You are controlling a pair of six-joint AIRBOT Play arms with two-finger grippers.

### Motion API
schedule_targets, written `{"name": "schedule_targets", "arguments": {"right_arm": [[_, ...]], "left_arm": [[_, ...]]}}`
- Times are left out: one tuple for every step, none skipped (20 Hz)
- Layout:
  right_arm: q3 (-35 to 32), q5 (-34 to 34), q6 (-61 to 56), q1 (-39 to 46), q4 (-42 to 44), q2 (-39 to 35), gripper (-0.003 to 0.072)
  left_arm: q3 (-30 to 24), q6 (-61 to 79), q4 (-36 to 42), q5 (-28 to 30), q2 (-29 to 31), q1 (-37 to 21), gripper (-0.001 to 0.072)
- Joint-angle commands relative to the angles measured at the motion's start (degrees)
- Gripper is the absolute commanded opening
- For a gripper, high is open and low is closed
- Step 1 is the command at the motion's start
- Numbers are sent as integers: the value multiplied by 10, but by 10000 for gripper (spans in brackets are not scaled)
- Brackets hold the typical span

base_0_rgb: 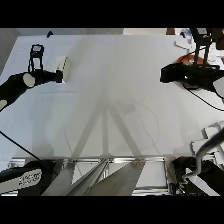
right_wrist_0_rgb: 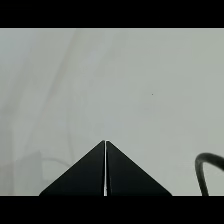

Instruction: Fold the box and place the chain.

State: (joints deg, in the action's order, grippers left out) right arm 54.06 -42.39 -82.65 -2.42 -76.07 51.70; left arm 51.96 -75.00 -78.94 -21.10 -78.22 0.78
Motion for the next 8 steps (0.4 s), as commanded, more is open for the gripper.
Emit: {"name": "schedule_targets", "arguments": {"right_arm": [[0,0,0,0,0,0,15],[0,0,0,0,0,0,15],[0,0,0,0,0,0,15],[0,0,0,0,0,0,15],[0,0,0,0,0,0,15],[0,0,0,0,0,0,15],[0,0,0,0,0,0,15],[0,0,0,0,0,0,15]], "left_arm": [[0,4,1,-50,62,0,702],[0,4,1,-56,89,0,701],[0,4,0,-62,115,0,701],[0,4,1,-66,144,0,700],[0,4,1,-68,172,0,700],[0,3,1,-67,197,0,699],[0,1,1,-67,221,0,699],[0,1,1,-65,240,0,699]]}}
